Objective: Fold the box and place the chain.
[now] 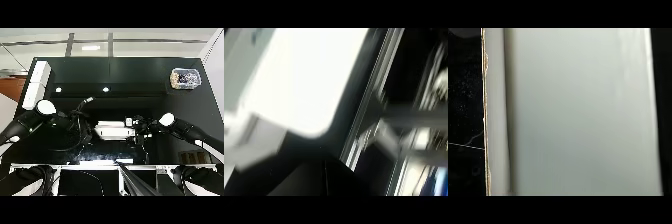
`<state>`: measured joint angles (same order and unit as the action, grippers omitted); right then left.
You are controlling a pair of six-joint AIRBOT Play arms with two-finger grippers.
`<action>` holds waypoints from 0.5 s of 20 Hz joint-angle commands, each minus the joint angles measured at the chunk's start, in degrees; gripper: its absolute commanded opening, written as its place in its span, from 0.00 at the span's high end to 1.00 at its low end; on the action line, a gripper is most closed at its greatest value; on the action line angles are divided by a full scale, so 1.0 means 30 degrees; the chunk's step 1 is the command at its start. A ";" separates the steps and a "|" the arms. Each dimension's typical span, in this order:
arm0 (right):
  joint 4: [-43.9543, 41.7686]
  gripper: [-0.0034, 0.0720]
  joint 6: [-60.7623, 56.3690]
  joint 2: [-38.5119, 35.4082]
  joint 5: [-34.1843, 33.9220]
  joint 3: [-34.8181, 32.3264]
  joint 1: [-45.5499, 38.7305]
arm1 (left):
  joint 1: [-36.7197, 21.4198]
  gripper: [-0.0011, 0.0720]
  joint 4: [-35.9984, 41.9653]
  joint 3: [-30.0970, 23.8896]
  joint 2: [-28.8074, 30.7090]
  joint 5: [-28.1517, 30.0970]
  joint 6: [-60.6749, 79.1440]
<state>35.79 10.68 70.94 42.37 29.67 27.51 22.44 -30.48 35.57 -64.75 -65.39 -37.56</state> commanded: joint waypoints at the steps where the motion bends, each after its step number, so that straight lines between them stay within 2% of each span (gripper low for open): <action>1: -0.0007 0.25 -0.0087 0.0015 0.0015 -0.0015 0.0000 | 0.0095 0.95 0.6324 -0.1486 0.0036 0.5996 0.0525; 4: -0.0007 0.25 -0.0168 0.0015 0.0007 -0.0015 0.0000 | 0.0095 0.95 0.6688 -0.1632 0.0015 0.8422 0.1035; 8: -0.0007 0.25 -0.0182 0.0015 0.0007 -0.0015 0.0000 | 0.0168 0.95 0.6666 -0.1632 -0.0175 0.9938 0.1756; 10: -0.0007 0.25 -0.0189 0.0015 0.0015 -0.0015 0.0000 | 0.0299 0.95 0.6295 -0.1632 -0.0743 1.0105 0.1756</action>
<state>35.77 10.17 70.94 42.39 29.67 27.51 22.96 -11.79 30.85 -65.67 -39.03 -33.12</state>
